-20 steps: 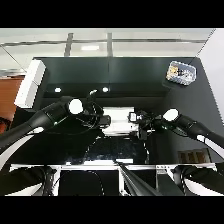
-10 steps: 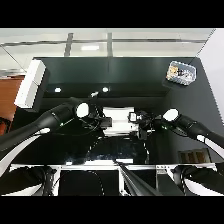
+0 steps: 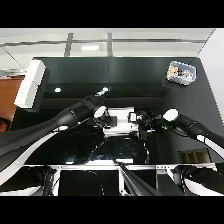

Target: Fold the box and place the chain.

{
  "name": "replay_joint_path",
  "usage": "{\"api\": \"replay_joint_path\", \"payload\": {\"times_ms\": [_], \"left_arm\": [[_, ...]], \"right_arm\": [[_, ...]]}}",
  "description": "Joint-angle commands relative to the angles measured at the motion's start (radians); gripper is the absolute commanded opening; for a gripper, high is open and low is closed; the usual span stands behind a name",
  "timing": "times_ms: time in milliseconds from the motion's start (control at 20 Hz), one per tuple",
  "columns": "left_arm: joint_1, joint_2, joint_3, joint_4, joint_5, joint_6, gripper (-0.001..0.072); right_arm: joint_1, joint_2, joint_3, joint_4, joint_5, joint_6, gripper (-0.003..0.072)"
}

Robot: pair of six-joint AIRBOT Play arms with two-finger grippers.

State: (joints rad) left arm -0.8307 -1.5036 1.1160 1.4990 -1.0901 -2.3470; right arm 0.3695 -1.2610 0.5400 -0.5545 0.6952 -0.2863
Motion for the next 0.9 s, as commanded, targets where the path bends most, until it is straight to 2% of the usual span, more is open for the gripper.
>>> {"api": "replay_joint_path", "payload": {"times_ms": [0,300,450,550,600,750,800,850], "left_arm": [[-0.01,-0.021,0.014,0.036,-0.034,-0.073,0.0274],[-0.011,-0.039,0.014,0.036,-0.046,-0.089,0.0274],[-0.013,-0.039,0.014,0.033,-0.021,-0.089,0.0268],[-0.013,-0.039,0.014,0.033,-0.016,-0.088,0.0041],[-0.013,-0.039,0.014,0.033,-0.015,-0.088,0.0023],[-0.013,-0.039,0.014,0.033,-0.014,-0.088,0.0024],[-0.013,-0.039,0.014,0.033,-0.014,-0.088,0.0052],[-0.013,-0.039,0.014,0.032,-0.014,-0.088,0.0211]], "right_arm": [[0.0,0.0,0.0,0.0,0.0,0.0,0.0107],[0.0,0.0,0.0,0.0,0.0,0.0,0.0107],[0.0,0.0,0.0,0.0,0.0,0.0,0.0107],[0.0,0.0,0.0,0.0,0.0,0.0,0.0107],[0.0,0.0,0.0,0.0,0.0,0.0,0.0107],[0.0,0.0,0.0,0.0,0.0,0.0,0.0107],[0.0,0.0,0.0,0.0,0.0,0.0,0.0107],[0.0,0.0,0.0,0.0,0.0,0.0,0.0107]]}}
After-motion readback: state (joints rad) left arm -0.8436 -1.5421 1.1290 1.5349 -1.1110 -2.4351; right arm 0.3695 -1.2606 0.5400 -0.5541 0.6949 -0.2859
